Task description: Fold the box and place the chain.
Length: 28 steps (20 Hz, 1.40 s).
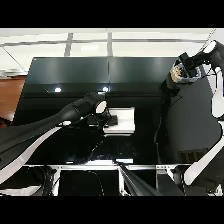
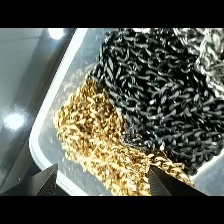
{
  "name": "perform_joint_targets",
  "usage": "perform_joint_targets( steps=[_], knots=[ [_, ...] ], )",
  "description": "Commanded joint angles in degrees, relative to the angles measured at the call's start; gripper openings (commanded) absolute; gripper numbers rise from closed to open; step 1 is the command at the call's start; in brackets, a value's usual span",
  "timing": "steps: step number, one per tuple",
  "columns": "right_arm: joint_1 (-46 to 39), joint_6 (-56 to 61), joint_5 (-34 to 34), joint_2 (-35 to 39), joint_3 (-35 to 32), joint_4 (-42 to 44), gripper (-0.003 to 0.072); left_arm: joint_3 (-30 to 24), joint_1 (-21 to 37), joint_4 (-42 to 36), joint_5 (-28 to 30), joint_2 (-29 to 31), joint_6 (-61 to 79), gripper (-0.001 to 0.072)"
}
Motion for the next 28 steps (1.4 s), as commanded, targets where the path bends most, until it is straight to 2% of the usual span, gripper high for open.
perform_joint_targets(
  steps=[1, 5, 7, 8, 10, 11, 17, 23, 28],
  knots=[
    [0.0, 0.26, 0.24, -1.11, 0.15, -0.02, 0.0609, 0.02, 0.04, -0.04, 0.07, 0.04, 0.02, 0.0025],
    [-0.13, 0.02, -0.59, -1.25, 0.04, -0.02, 0.0606, 0.02, 0.04, -0.04, 0.09, 0.04, 0.02, 0.0024],
    [-0.13, -0.72, -0.85, -1.25, -0.22, -0.22, 0.0533, 0.02, 0.04, -0.04, 0.09, 0.04, 0.02, 0.0024],
    [-0.07, -1.77, -1.01, -1.29, -0.46, -0.2, 0.0427, 0.02, 0.04, -0.07, 0.09, 0.04, 0.0, 0.0025],
    [0.04, -4.94, -1.16, -1.22, -0.63, -0.11, 0.0098, 0.02, 0.04, -0.07, 0.02, 0.04, 0.0, 0.0025],
    [0.04, -7.45, -1.49, -0.85, -0.63, 0.35, 0.0014, 0.02, 0.04, -0.07, 0.02, 0.04, 0.02, 0.0025],
    [-0.63, -22.08, -1.4, 7.26, -0.61, 0.42, 0.0013, 0.02, 0.04, -0.13, 0.09, 0.04, 0.0, 0.0024],
    [-0.57, -31.15, -0.9, 23.93, -0.61, 0.81, 0.0013, 0.02, 0.04, -0.07, 0.11, 0.04, 0.0, 0.0025],
    [1.79, -39.89, 4.46, 41.0, -0.63, 3.3, 0.0012, 0.02, 0.04, -0.13, -0.11, 0.04, 0.02, 0.0025]
  ],
)
